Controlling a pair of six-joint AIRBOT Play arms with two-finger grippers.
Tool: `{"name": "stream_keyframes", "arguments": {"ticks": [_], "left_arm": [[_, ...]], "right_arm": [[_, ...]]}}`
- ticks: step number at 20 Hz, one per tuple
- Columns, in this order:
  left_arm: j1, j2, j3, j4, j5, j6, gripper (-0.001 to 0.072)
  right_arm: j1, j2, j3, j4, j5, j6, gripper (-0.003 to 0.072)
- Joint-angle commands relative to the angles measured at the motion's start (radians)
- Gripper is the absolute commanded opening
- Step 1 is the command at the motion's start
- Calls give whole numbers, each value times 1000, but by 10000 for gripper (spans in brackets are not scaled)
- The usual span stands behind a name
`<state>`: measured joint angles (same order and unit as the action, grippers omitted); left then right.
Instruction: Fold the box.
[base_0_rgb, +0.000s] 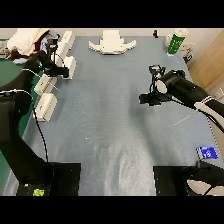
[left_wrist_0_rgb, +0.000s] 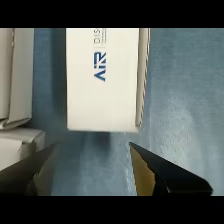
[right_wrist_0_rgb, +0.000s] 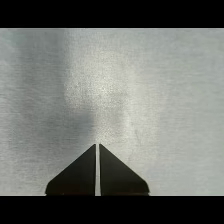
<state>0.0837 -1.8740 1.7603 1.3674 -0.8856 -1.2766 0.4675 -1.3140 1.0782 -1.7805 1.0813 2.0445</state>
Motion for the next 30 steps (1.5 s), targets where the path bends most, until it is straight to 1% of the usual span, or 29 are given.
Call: {"name": "stream_keyframes", "arguments": {"ticks": [1,2,3,4,5,6,8,9,10,11,12,14,15,17,18,19,21,23,30], "left_arm": [[24,50,112,19,-369,-10,590],[24,66,141,14,-433,-24,320],[21,82,165,-15,-489,-10,10],[18,95,176,-71,-521,6,14],[11,111,177,-137,-541,9,12],[-5,123,175,-179,-557,9,11],[-66,156,153,-190,-592,5,9],[-105,185,121,-190,-592,1,9],[-153,228,68,-188,-575,2,9],[-198,276,7,-175,-546,1,9],[-248,338,-74,-145,-492,-13,8],[-336,489,-274,-83,-352,-78,9],[-370,570,-383,-73,-286,-101,9],[-422,723,-587,-74,-181,-139,10],[-436,777,-660,-74,-146,-155,12],[-444,813,-711,-75,-127,-164,13],[-446,846,-759,-91,-129,-164,13],[-446,846,-762,-106,-168,-164,13],[-446,847,-762,-111,-168,-164,14]], "right_arm": [[0,0,1,19,2,0,43],[0,0,2,36,1,-1,43],[0,0,6,63,1,-6,42],[0,0,18,100,1,-29,34],[0,0,35,130,-2,-56,6],[0,-1,58,151,-6,-66,6],[0,-2,108,162,-11,-65,6],[0,-2,130,172,-11,-65,6],[0,-2,143,189,-15,-65,6],[0,-2,152,207,-26,-67,6],[0,-7,160,225,-31,-70,6],[1,-26,172,276,-28,-84,6],[2,-42,176,310,-28,-103,6],[9,-76,182,370,-29,-135,7],[11,-89,182,392,-30,-136,28],[14,-95,181,412,-31,-135,28],[13,-94,182,431,-31,-135,28],[13,-95,182,430,-31,-135,28],[13,-95,182,431,-31,-135,28]]}}
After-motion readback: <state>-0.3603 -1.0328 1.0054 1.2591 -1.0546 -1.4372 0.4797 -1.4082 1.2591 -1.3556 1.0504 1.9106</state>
